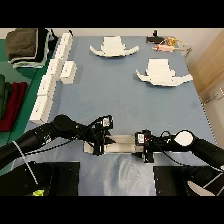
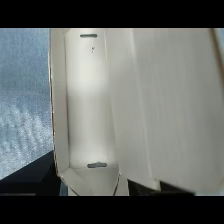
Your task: Fold the box.
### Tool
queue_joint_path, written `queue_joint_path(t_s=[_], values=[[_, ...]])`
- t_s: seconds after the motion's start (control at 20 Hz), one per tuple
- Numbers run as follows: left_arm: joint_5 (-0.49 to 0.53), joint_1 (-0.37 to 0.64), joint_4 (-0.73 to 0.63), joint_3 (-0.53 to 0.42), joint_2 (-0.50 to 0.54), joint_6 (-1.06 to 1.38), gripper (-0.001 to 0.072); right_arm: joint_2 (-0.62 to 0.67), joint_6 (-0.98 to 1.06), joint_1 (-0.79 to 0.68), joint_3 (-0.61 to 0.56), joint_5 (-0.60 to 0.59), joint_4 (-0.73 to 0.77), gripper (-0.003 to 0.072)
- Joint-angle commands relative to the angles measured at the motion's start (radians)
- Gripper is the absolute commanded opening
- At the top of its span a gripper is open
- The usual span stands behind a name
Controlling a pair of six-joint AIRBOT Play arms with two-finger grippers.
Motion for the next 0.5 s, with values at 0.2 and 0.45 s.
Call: queue_joint_path(t_s=[0.2, 0.45], values=[[0.0, 0.0, 0.0, 0.0, 0.0, 0.0, 0.0016, -0.04, 0.002, 0.0, 0.0, 0.0, 0.028, 0.0504], [0.0, 0.0, 0.0, 0.0, 0.0, 0.0, 0.0016, -0.04, 0.002, 0.001, 0.0, 0.01, 0.038, 0.0503]])
